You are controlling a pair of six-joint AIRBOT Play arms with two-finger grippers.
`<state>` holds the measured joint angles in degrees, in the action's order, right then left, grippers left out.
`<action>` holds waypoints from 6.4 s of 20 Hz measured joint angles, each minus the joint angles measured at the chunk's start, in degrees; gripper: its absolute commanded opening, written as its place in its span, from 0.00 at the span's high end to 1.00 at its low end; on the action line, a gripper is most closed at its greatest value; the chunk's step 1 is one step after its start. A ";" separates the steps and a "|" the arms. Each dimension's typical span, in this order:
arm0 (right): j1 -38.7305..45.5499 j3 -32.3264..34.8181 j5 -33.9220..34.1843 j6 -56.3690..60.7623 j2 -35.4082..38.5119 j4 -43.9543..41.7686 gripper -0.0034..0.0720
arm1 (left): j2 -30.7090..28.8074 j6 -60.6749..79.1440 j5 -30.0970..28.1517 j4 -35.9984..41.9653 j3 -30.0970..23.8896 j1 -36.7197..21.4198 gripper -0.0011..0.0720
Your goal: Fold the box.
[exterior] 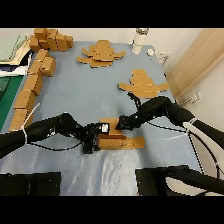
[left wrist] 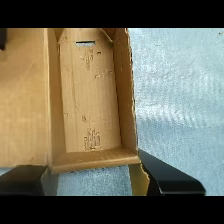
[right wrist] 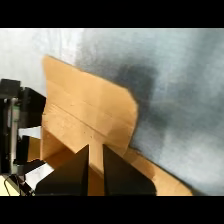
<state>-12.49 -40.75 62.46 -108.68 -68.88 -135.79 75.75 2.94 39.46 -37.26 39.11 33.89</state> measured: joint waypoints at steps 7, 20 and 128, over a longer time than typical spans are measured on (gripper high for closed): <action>0.28 -0.11 -1.97 -5.20 -4.52 -0.48 0.77 | 0.00 -0.02 0.00 -0.02 0.00 0.00 0.59; 0.35 -0.61 8.61 -16.41 17.29 11.85 0.52 | 0.00 0.00 0.00 -0.02 0.00 0.02 0.59; -29.64 1.51 -0.79 57.16 11.04 36.04 0.39 | 0.00 0.02 0.00 -0.02 0.00 0.07 0.59</action>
<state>-42.13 -39.24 61.67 -51.53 -57.84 -99.74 75.75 2.96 39.46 -37.28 39.11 33.95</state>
